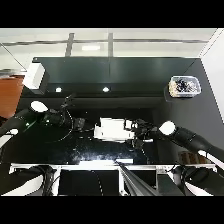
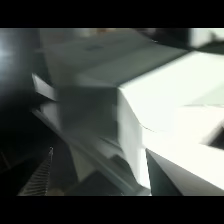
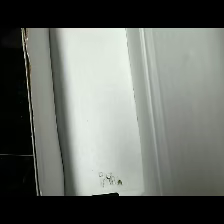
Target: Fold the box and place the chain.
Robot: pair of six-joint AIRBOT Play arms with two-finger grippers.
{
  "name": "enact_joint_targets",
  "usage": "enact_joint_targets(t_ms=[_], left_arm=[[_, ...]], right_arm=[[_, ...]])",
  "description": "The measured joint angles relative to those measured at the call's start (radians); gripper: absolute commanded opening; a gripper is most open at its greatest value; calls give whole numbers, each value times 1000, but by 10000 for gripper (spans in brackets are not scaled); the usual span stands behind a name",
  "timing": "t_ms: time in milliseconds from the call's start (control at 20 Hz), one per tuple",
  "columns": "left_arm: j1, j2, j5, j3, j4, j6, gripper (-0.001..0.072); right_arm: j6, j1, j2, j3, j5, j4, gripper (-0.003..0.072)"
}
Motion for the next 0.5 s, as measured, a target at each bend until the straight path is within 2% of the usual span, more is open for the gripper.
enact_joint_targets(t_ms=[300, 500], left_arm=[[-60, 7, -58, 35, -5, -31, 703], [-118, 23, -31, 40, -5, -69, 702]], right_arm=[[0, 0, 0, 0, 0, 0, 411], [0, 0, 0, 0, 0, 0, 411]])
